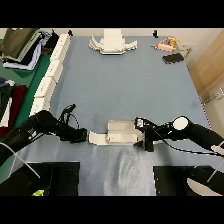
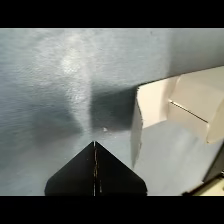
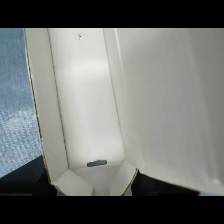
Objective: Fold the box.
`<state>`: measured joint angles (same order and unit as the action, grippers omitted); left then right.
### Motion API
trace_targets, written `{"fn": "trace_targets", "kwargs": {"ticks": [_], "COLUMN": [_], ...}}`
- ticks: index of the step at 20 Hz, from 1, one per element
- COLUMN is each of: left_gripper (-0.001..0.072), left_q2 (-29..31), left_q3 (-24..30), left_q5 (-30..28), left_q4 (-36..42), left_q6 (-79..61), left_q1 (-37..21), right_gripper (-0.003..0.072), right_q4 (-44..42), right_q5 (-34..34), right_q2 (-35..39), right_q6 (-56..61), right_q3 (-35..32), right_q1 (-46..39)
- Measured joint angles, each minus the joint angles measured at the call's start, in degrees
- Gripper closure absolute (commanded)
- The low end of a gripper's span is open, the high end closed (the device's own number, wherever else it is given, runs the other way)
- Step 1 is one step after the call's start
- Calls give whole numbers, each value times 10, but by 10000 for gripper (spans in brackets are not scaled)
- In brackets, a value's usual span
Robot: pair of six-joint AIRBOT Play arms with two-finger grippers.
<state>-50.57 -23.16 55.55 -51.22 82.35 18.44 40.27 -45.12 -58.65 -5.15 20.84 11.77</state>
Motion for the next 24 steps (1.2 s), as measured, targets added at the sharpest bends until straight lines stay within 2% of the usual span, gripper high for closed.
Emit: {"fn": "trace_targets", "kwargs": {"ticks": [4, 10, 17, 24], "left_gripper": [695, 695, 695, 694], "left_q2": [-43, -74, -78, -47], "left_q3": [3, 5, 0, -34], "left_q5": [-8, -39, -62, -68], "left_q4": [67, 96, 116, 125], "left_q6": [-33, -46, -48, -59], "left_q1": [9, 75, 108, 112], "right_gripper": [183, 183, 182, 183], "right_q4": [0, 0, 0, 0], "right_q5": [0, 0, 0, 0], "right_q2": [0, 0, 0, 0], "right_q6": [0, 0, 0, 0], "right_q3": [0, 0, 0, 0], "right_q1": [0, 0, 0, 0]}}
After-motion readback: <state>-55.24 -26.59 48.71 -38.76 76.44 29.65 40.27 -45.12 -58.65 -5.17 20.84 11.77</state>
